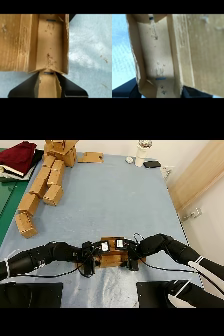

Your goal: Fold the box.

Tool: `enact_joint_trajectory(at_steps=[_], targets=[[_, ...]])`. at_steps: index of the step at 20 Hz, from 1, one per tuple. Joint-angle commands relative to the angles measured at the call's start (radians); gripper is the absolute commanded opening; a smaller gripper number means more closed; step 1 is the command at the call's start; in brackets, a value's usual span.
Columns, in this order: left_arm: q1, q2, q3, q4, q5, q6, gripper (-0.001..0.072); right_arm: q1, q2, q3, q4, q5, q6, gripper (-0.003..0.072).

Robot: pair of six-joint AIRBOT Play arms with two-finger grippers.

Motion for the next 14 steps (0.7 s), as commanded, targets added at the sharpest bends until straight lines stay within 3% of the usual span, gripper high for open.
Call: enact_joint_trajectory(at_steps=[1, 3, 5, 6, 14], targets=[[-0.006, -0.001, 0.005, -0.001, 0.025, 0.001, 0.0283, 0.001, 0.001, 0.000, 0.010, 0.001, 0.000, 0.0546], [-0.006, -0.002, 0.005, -0.001, 0.026, 0.000, 0.0283, 0.001, 0.000, 0.000, 0.011, 0.001, 0.000, 0.0545], [-0.006, -0.002, 0.005, -0.001, 0.027, 0.000, 0.0283, 0.001, 0.000, 0.000, 0.011, 0.000, 0.000, 0.0422], [-0.006, -0.006, 0.005, -0.001, 0.033, 0.001, 0.0283, 0.001, 0.000, 0.000, 0.011, 0.000, 0.000, 0.0406], [-0.006, -0.035, 0.011, -0.021, 0.068, 0.001, 0.0283, 0.001, 0.001, 0.000, 0.011, 0.000, 0.000, 0.0406]])
